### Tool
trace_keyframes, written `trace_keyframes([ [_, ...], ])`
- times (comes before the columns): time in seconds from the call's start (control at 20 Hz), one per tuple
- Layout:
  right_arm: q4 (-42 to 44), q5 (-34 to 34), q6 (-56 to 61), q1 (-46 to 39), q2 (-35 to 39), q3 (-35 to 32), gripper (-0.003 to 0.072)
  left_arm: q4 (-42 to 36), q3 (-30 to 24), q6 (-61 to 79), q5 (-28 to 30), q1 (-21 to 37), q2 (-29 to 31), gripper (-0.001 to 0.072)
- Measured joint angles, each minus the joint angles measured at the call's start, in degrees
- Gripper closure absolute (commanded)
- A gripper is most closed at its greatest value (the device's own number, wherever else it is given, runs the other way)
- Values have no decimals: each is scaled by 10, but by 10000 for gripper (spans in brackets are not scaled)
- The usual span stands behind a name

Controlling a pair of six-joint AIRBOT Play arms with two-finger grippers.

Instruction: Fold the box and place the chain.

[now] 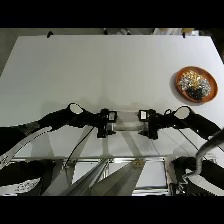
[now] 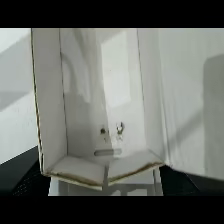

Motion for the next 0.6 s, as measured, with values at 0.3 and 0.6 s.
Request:
trace_keyframes([
  [0.3, -83, 30, 93, 0, 85, 0, 36, 0, 0, 0, -1, 0, 0, 376],
  [0.6, -101, 58, 168, 0, 200, 0, 548, 0, 0, 0, -1, 0, 0, 376],
])
